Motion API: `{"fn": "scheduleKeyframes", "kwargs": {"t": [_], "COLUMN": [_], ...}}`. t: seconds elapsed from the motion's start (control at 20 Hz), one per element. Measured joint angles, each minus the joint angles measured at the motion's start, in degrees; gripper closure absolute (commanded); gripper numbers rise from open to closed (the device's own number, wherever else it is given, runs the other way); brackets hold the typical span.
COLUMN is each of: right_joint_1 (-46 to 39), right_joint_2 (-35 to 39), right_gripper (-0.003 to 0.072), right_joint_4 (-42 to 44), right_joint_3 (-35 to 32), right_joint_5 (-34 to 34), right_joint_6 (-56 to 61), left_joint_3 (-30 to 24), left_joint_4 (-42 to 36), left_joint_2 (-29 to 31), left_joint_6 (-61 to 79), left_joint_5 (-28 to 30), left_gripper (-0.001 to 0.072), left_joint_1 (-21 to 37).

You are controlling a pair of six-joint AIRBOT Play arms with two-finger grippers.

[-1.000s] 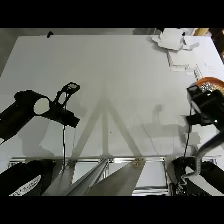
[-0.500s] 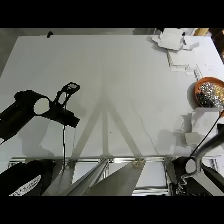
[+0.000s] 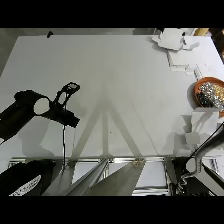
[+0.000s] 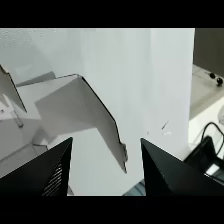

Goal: Fold the box and place the chain.

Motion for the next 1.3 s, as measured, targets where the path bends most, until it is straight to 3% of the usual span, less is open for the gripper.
{"fn": "scheduleKeyframes", "kwargs": {"t": [0.05, 0.2, 0.3, 0.55, 0.75, 1.3], "right_joint_1": [-0.70, -2.45, -3.28, -0.94, 8.00, 36.24], "right_joint_2": [-0.72, -2.97, -4.48, -5.05, -2.03, 10.73], "right_gripper": [0.0304, 0.0433, 0.0672, 0.0670, 0.0670, 0.0670], "right_joint_4": [0.02, 0.02, 0.04, 0.74, 4.57, 40.50], "right_joint_3": [0.00, 0.00, 0.00, 0.00, 0.00, -2.60], "right_joint_5": [-1.42, -4.42, -5.11, -1.95, 3.17, 6.01], "right_joint_6": [-0.15, -0.55, -0.55, -1.75, -4.90, -7.63], "left_joint_3": [0.00, 0.00, 0.00, 0.00, 0.00, 0.00], "left_joint_4": [0.00, 0.00, 0.00, 0.00, 0.00, -0.44], "left_joint_2": [0.00, 0.00, 0.00, 0.00, 0.00, 0.00], "left_joint_6": [0.00, 0.00, 0.00, 0.00, 0.00, 0.00], "left_joint_5": [0.00, 0.00, 0.00, 0.00, 0.00, 1.70], "left_gripper": [0.0700, 0.0700, 0.0700, 0.0700, 0.0700, 0.0700], "left_joint_1": [0.00, 0.00, 0.00, 0.00, 0.00, 0.00]}}
